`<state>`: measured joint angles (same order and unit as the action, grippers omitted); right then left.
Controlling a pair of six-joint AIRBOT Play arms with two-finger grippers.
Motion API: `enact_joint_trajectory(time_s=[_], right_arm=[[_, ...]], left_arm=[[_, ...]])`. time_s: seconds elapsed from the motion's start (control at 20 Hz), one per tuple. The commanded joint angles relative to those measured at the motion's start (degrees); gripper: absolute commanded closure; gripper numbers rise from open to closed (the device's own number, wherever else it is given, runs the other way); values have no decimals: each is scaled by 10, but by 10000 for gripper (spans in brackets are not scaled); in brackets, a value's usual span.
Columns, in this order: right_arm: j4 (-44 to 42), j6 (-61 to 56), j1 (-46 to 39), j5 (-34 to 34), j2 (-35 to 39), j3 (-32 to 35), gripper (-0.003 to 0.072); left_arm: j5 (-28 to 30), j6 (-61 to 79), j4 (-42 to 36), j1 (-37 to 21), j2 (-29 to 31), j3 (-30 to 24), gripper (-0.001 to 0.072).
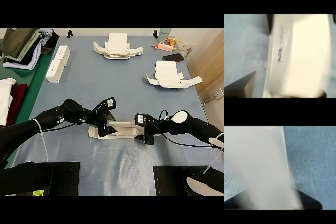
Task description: Fold the box.
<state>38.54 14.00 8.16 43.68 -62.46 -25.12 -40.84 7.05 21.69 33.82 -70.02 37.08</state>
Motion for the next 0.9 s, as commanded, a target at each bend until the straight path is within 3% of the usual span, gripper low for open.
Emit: enact_joint_trajectory(time_s=[0.0, 0.1, 0.25, 0.3, 0.4, 0.5, 0.6, 0.75, 0.85], right_arm=[[2, 2, 0, 8, 0, 0, 228], [2, 2, 0, 9, 0, 0, 228], [2, 2, 0, 9, 0, 0, 228], [2, 2, 0, 8, 0, 0, 228], [2, 2, 0, 9, 0, 0, 228], [2, 2, 0, 9, 0, 0, 228], [2, 2, 0, 9, 0, 0, 228], [2, 2, 0, 9, 0, 0, 228], [2, 2, 0, 9, 0, 0, 227]], left_arm=[[-10, -122, 56, -20, 28, 0, 107], [-48, -225, 150, -40, 63, 0, 108], [-152, -409, 304, -73, 136, 0, 110], [-188, -467, 332, -82, 162, 0, 148], [-252, -548, 340, -88, 203, 0, 685], [-275, -605, 297, -67, 214, -1, 694], [-226, -673, 241, -14, 201, -3, 694], [-71, -701, 174, 72, 154, -2, 694], [14, -701, 106, 88, 112, 4, 694]])
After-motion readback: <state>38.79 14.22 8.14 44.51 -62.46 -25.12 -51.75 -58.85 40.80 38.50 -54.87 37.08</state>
